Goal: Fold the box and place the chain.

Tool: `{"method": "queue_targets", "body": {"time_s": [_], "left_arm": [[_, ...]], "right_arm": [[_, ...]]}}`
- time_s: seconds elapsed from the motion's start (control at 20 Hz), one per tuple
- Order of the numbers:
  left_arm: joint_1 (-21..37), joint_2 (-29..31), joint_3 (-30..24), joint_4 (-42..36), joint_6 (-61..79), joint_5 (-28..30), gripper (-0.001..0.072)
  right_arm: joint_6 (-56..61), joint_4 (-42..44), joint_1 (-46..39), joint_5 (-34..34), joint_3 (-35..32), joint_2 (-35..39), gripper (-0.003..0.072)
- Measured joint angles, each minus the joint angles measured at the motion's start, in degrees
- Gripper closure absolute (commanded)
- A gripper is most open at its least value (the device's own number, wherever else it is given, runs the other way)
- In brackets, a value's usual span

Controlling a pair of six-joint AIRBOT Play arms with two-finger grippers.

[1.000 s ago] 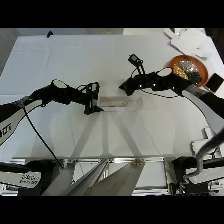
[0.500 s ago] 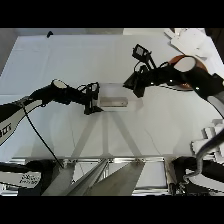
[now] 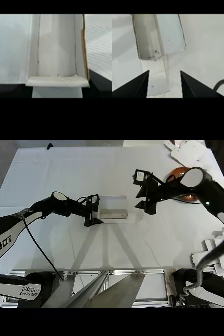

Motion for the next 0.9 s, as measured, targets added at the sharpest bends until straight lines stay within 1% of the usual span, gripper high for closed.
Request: {"method": "queue_targets", "body": {"time_s": [0.2,0.4,0.75,0.8,0.85,0.9], "left_arm": [[0.00,0.00,0.00,0.00,-0.02,0.00,0.0330],[0.00,0.00,0.00,0.00,-0.02,0.00,0.0330],[0.00,0.00,0.00,-0.02,-0.04,0.00,0.0330],[0.00,0.00,0.00,-0.02,-0.02,0.00,0.0330],[0.00,0.00,0.00,-0.02,-0.04,0.00,0.0330],[0.00,0.00,0.00,-0.02,-0.04,0.00,0.0330]], "right_arm": [[-4.52,-1.44,1.42,0.44,0.00,-5.11,0.0248],[-7.72,-2.03,2.23,-1.16,0.00,-10.40,0.0248],[-10.93,-1.81,2.62,-4.09,0.00,-16.09,0.0253],[-11.13,-1.55,2.82,-4.74,0.00,-16.61,0.0265],[-11.21,-1.31,3.04,-5.18,0.00,-17.03,0.0292],[-11.32,-1.20,3.34,-5.75,0.00,-17.40,0.0295]]}}
